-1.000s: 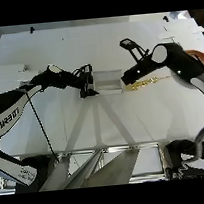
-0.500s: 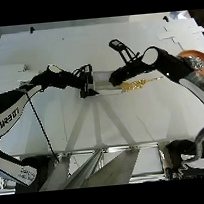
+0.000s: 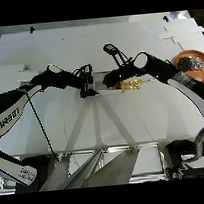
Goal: Fold the box and place the chain.
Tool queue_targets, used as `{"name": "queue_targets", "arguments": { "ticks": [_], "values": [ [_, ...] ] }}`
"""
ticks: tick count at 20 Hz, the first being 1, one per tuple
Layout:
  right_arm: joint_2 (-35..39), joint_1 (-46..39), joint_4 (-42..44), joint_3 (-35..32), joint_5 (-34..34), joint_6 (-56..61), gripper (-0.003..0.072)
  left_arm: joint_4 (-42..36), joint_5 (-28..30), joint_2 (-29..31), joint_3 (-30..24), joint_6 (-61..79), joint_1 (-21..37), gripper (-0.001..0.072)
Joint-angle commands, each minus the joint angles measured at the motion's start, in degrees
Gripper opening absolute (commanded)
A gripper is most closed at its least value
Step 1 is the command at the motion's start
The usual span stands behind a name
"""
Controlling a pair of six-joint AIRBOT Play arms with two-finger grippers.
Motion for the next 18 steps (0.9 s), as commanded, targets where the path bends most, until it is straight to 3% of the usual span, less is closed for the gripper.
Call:
{"name": "queue_targets", "arguments": {
  "ticks": [1, 3, 7, 14, 17, 18],
  "values": [
    [-0.35, 0.13, 0.20, 0.02, -0.13, -0.22, 0.0194, 0.00, 0.00, 0.02, 0.02, 0.00, 0.00, 0.0215],
    [0.15, 0.07, -0.79, 0.02, 2.69, -0.24, 0.0194, 0.00, 0.00, 0.02, 0.02, 0.00, 0.00, 0.0215],
    [4.09, -1.22, -11.06, 0.02, 7.21, -0.17, 0.0194, 0.00, 0.00, 0.02, 0.02, 0.00, 0.00, 0.0215],
    [7.78, -11.74, -21.03, -0.02, 15.72, -0.26, 0.0211, 0.00, 0.00, 0.02, 0.02, 0.00, 0.00, 0.0215],
    [6.86, -14.51, -27.41, -0.07, 15.69, -7.54, 0.0465, 0.00, 0.00, 0.02, 0.02, 0.00, 0.00, 0.0215],
    [6.08, -14.91, -27.50, -0.07, 15.78, -11.69, 0.0471, 0.00, 0.00, 0.02, 0.02, 0.00, 0.00, 0.0215]
  ]
}}
